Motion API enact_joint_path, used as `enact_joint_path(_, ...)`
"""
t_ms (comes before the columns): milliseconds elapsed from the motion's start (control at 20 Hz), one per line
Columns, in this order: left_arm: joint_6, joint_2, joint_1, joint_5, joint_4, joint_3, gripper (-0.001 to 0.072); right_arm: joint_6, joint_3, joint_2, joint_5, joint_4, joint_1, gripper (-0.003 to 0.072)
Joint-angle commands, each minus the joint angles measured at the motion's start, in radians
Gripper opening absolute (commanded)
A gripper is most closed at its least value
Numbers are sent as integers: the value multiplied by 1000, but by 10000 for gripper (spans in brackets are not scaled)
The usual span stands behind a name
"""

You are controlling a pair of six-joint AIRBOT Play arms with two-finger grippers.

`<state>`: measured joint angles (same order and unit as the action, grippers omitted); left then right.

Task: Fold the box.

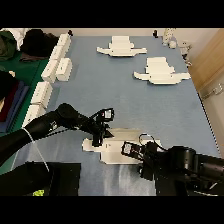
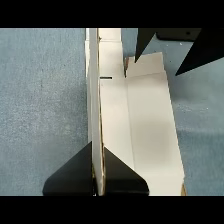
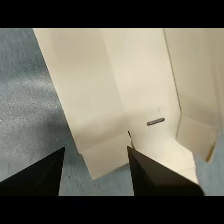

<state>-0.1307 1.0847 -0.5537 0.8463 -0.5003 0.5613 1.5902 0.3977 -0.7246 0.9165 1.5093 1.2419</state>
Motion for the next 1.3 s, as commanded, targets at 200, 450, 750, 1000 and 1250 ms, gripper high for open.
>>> enact_joint_path(200, 0, 0, 0, -1, 0, 0, 15, -83, 14, -94, -140, -138, 24, 591)
enact_joint_path(450, 0, 0, 0, 0, 3, 0, 15, -237, 80, -72, -59, -247, 24, 591)
enact_joint_path(750, 0, 0, 0, 0, 4, 0, 15, -398, 122, -71, 30, -302, 24, 591)
enact_joint_path(1000, 0, 0, 0, 0, 4, 0, 14, -405, 122, -71, 54, -303, 24, 593)
enact_joint_path(1250, 0, 0, 0, 0, 3, 0, 15, -405, 122, -46, 72, -307, 24, 593)
